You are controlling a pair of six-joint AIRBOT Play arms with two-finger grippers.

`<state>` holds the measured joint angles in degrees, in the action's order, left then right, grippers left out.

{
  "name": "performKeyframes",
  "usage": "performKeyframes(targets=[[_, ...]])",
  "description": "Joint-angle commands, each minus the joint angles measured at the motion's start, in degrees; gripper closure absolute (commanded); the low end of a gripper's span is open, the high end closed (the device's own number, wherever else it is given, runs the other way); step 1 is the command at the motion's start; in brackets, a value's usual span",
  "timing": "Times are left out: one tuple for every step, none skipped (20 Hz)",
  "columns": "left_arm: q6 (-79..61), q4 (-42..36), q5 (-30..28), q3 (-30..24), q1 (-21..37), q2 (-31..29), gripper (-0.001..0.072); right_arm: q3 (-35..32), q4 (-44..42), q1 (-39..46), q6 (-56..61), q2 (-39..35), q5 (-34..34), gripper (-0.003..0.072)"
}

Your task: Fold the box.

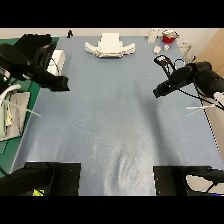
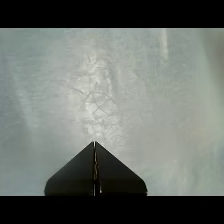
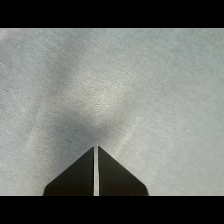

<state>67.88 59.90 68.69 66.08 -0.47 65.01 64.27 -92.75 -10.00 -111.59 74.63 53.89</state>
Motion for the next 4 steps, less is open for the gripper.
performKeyframes(targets=[[0.74, 0.96, -7.19, -10.38, -6.88, -4.22, 0.0698, 0.04, -0.04, 0.0, 0.0, 0.04, -0.02, 0.0648], [0.74, 0.79, -6.75, -11.08, -7.93, -3.93, 0.0698, 0.07, -0.04, 0.0, 0.0, 0.04, -0.02, 0.0648], [0.74, 0.66, -6.54, -11.28, -8.92, -3.65, 0.0698, 0.04, -0.04, 0.0, 0.0, 0.04, -0.02, 0.0648], [0.74, 0.52, -6.75, -11.26, -9.62, -3.52, 0.0697, 0.04, -0.04, 0.0, 0.02, 0.04, -0.02, 0.0648]])
